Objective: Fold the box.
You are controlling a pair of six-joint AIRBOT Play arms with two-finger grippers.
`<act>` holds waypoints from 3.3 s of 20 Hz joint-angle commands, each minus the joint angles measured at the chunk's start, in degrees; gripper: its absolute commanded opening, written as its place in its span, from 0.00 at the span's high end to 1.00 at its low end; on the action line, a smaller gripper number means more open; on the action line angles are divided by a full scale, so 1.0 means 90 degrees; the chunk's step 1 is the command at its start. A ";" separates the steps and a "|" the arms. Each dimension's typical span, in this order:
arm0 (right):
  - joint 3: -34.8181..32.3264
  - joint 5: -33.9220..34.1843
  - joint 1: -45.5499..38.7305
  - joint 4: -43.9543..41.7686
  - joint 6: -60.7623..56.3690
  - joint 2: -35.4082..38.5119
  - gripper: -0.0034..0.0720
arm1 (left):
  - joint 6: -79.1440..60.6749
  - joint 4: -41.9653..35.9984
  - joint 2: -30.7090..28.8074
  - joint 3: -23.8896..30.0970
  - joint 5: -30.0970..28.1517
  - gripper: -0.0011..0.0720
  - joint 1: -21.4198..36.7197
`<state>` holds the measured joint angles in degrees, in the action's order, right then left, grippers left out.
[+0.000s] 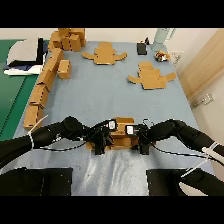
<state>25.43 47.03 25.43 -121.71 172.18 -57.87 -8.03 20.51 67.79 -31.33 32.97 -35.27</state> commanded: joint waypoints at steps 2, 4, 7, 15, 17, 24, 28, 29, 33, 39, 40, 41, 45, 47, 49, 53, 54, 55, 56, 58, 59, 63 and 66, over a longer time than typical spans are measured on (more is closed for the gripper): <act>0.0000 -0.0002 -0.0002 0.0000 -0.0002 -0.0002 0.33 | -0.0012 -0.0092 0.0092 -0.0002 -0.0041 0.21 -0.0053; 0.0000 0.0000 -0.0002 0.0000 -0.0002 -0.0002 0.33 | -0.0015 -0.0095 0.0095 -0.0002 -0.0029 0.21 -0.0051; 0.0000 -0.0002 -0.0002 0.0000 -0.0002 -0.0002 0.33 | -0.0015 -0.0102 0.0095 -0.0002 0.0029 0.21 -0.0051; -0.0002 0.0000 -0.0002 0.0000 -0.0002 -0.0002 0.33 | 0.0024 -0.0109 0.0092 -0.0002 0.0015 0.03 -0.0051; 0.0000 0.0000 -0.0002 0.0000 -0.0002 -0.0002 0.33 | 0.0466 0.0104 0.0007 -0.0005 0.0010 0.54 -0.0029; 0.0000 0.0000 -0.0002 0.0000 -0.0002 -0.0002 0.33 | 0.5185 0.3028 -0.1489 -0.0005 0.1195 0.96 0.0342; 0.0000 0.0000 -0.0002 0.0000 -0.0002 -0.0002 0.33 | 0.9379 0.5100 -0.2142 -0.0002 0.1683 0.96 0.1290; 0.0000 0.0000 -0.0002 0.0000 -0.0002 -0.0002 0.33 | 0.9848 0.5212 -0.2089 0.0012 0.2013 0.96 0.1637; 0.0000 0.0000 -0.0002 0.0000 -0.0002 -0.0002 0.33 | 0.9904 0.4612 -0.1719 0.0187 0.2557 0.96 0.2504; -0.0002 -0.0002 -0.0002 0.0000 -0.0002 -0.0002 0.33 | 0.9442 0.2982 -0.0916 0.0342 0.2169 0.96 0.2106; 0.0000 0.0000 -0.0002 0.0000 -0.0002 -0.0002 0.33 | 0.9437 0.2839 -0.0821 0.0342 0.1933 0.96 0.1911; 0.0000 0.0000 -0.0002 0.0000 -0.0002 -0.0002 0.33 | 0.9440 0.2688 -0.0763 0.0342 0.1664 0.96 0.1685; 0.0000 0.0000 -0.0002 0.0000 -0.0002 -0.0002 0.33 | 0.9447 0.2361 -0.0746 0.0342 0.1146 0.96 0.1027; -0.0002 -0.0002 -0.0002 0.0000 -0.0002 -0.0002 0.33 | 0.9508 0.2392 -0.0746 0.0342 0.1003 0.96 0.0894; 0.0000 -0.0002 -0.0002 0.0000 -0.0002 -0.0002 0.33 | 0.9510 0.2431 -0.0746 0.0342 0.0896 0.96 0.0894; -0.0002 -0.0002 -0.0002 0.0002 -0.0002 -0.0002 0.33 | 0.9515 0.2356 -0.0746 0.0342 0.0899 0.96 0.0806; 0.0000 0.0000 -0.0002 0.0002 -0.0002 -0.0002 0.33 | 0.9515 0.2324 -0.0746 0.0340 0.0894 0.96 0.0665; 0.0000 -0.0002 -0.0002 0.0000 -0.0002 -0.0002 0.33 | 0.9515 0.2278 -0.0746 0.0340 0.0850 0.96 0.0505; 0.0000 0.0000 -0.0002 0.0002 -0.0002 -0.0002 0.33 | 0.9515 0.2200 -0.0746 0.0338 0.0709 0.96 0.0316; 0.0000 0.0000 -0.0002 0.0000 -0.0002 -0.0002 0.33 | 0.9527 0.1960 -0.0746 0.0248 0.0355 0.96 0.0012; 0.0000 0.0000 -0.0002 0.0002 -0.0002 -0.0002 0.33 | 0.9639 0.1928 -0.0746 0.0126 0.0270 0.96 -0.0092; 0.0000 -0.0002 -0.0002 0.0002 -0.0002 -0.0002 0.33 | 1.0749 0.2871 -0.0746 -0.0488 0.0257 0.97 -0.0328; 0.0000 -0.0002 -0.0002 0.0002 -0.0002 -0.0002 0.33 | 1.2502 0.4410 -0.0746 -0.0835 0.0253 0.97 -0.0780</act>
<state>25.43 47.03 25.43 -121.69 172.16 -57.87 90.87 48.56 61.06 -36.01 35.86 -39.22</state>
